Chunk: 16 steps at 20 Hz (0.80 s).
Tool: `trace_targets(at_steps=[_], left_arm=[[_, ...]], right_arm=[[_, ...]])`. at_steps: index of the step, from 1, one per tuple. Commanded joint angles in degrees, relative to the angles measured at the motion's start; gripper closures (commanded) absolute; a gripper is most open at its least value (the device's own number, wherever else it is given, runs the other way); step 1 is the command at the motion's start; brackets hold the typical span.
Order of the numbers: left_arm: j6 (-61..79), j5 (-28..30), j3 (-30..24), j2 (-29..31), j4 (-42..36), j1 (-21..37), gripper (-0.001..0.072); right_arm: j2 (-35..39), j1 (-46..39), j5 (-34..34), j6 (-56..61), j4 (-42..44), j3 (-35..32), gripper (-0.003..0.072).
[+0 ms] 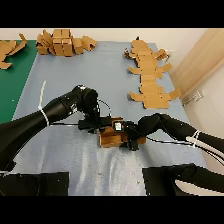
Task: Fold the box.
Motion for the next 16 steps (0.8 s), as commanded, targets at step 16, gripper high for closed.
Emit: trace_targets(at_steps=[16], left_arm=[[8.85, -6.23, -0.48, 7.72, 3.21, 7.32, 0.0489]], right_arm=[[0.04, 0.04, -0.31, 0.02, -0.02, -0.02, 0.0153]])
